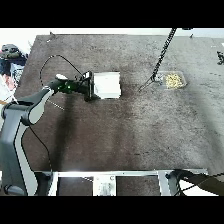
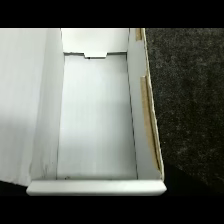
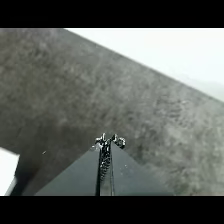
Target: Fold the box and place the chain.
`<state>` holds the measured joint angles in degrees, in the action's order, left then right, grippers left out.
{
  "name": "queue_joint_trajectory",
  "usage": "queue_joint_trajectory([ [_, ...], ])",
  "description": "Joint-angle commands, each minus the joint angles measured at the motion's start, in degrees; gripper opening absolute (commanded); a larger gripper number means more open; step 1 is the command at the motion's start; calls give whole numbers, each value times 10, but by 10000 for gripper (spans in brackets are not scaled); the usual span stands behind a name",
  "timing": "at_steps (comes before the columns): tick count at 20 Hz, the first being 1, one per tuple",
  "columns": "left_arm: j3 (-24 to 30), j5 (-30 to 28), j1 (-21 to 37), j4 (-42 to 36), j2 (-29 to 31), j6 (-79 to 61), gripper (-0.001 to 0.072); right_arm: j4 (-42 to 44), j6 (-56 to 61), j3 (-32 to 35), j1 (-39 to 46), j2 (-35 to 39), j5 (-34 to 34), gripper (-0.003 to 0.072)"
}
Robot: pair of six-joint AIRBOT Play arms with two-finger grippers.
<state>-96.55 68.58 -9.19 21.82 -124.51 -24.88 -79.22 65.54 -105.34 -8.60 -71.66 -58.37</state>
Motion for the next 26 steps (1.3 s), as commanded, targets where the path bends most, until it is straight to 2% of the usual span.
queue_joint_trajectory([
  [1,0,0,0,0,0,0,236,41,0,2,-4,0,-78,11],
  [6,0,0,0,0,0,0,236,195,-42,37,-10,0,-167,11],
  [10,0,0,0,0,0,0,236,293,-85,39,-26,1,-184,11],
  [12,0,0,0,0,0,0,236,315,-92,39,-26,1,-189,11],
  [15,0,0,0,0,0,0,236,291,-92,57,-26,-1,-188,12],
  [18,0,0,0,0,0,0,236,212,-73,130,-26,-5,-175,11],
  [19,0,0,0,0,0,0,236,187,-72,161,-26,-7,-158,12],
  [23,0,0,0,0,0,0,237,75,-66,284,-25,-9,-19,12],
  [26,0,0,0,0,0,0,237,29,-27,343,-25,-9,3,12],
])
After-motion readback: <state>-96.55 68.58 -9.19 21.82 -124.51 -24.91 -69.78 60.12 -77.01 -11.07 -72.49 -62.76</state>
